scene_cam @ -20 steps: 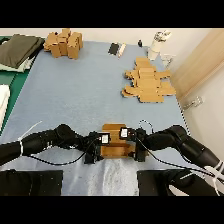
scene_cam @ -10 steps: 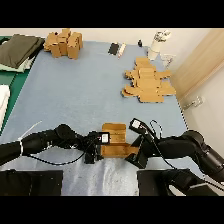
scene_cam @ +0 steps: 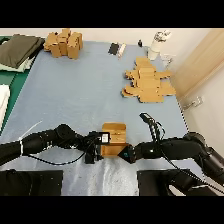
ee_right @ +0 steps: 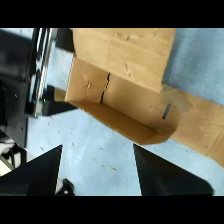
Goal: Fold the box.
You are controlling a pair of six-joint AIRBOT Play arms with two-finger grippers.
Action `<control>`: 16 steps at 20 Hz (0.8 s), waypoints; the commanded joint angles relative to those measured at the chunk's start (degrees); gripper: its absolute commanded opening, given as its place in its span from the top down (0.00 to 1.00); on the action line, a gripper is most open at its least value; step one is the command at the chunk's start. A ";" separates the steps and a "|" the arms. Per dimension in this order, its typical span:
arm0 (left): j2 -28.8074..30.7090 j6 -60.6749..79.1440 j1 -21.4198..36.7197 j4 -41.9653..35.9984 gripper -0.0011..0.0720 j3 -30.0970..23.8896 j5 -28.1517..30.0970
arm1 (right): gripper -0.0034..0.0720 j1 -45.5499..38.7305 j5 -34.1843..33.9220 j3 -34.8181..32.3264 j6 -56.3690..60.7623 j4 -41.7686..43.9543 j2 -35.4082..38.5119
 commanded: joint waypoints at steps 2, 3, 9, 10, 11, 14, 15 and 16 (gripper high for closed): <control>0.04 0.04 0.04 0.00 0.27 0.04 0.02 | 0.03 0.02 4.66 0.00 10.49 0.63 0.07; 0.04 0.04 0.04 0.02 0.27 0.04 0.04 | 0.03 0.02 5.01 0.00 12.72 0.63 0.07; 1.68 -0.70 2.01 3.91 0.27 0.02 1.42 | 0.03 0.02 6.16 0.00 15.91 0.81 0.07; 2.60 -0.72 2.78 3.91 0.27 0.02 0.90 | 0.03 0.02 6.86 0.00 15.93 0.81 0.07; 3.48 -0.63 3.34 4.09 0.27 0.02 0.55 | 0.03 0.02 7.87 0.00 15.93 0.83 0.07; 4.81 -0.55 4.83 5.44 0.27 -0.04 -1.99 | 0.03 0.02 11.23 0.00 15.93 0.87 0.07; 4.74 -0.48 5.29 6.23 0.27 -0.37 -3.82 | 0.03 0.02 12.13 0.02 15.93 0.94 0.07; 4.72 -0.48 5.55 6.93 0.27 -1.01 -4.83 | 0.03 0.02 12.37 0.02 15.96 0.96 0.07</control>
